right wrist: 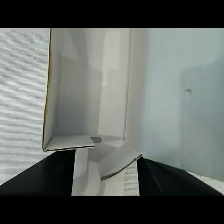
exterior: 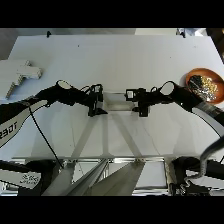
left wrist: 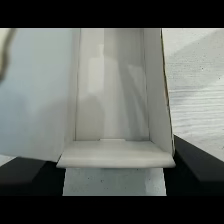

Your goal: Fold the box and place the chain.

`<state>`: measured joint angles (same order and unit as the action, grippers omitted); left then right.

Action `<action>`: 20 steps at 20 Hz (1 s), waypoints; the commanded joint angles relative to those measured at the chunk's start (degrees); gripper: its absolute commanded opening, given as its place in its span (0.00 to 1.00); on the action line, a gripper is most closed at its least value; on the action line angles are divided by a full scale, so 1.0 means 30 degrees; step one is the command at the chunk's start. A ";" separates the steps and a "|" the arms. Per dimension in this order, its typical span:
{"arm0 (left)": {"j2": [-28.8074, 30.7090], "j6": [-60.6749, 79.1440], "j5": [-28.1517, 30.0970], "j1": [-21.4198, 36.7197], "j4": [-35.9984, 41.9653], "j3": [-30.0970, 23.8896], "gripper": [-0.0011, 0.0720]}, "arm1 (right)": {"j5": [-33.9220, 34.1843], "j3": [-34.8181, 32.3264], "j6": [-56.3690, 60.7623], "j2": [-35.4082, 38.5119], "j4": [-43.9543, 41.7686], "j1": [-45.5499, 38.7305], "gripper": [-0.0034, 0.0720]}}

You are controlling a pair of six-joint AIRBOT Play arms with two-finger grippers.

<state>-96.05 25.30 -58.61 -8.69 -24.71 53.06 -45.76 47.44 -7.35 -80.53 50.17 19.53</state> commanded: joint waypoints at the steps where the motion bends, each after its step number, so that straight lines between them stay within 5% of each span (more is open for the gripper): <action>1: 0.0015 -0.0007 0.0036 0.0007 0.0007 0.0007 0.56 | -0.0160 0.0015 -0.0204 -0.0029 -0.0153 0.0117 0.40; 4: 0.0015 -0.0007 0.0036 0.0007 0.0007 0.0007 0.56 | -0.0284 0.0015 0.0007 -0.0029 -0.0131 0.0117 0.41; 8: 0.0015 -0.0007 0.0036 0.0007 0.0007 0.0000 0.56 | -0.0357 0.0015 0.0306 -0.0029 0.0393 0.0109 0.62; 16: 0.0015 -0.0007 0.0036 0.0007 0.0007 0.0007 0.56 | -0.1603 0.0007 0.4014 -0.0029 0.2215 0.0109 0.62; 20: 0.0015 -0.0007 0.0036 0.0007 0.0007 0.0000 0.56 | -0.1661 0.0007 0.4095 -0.0029 0.1209 0.0117 0.44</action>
<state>-96.05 25.23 -58.54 -8.69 -24.62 53.04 -50.09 47.44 3.70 -80.60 55.51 19.88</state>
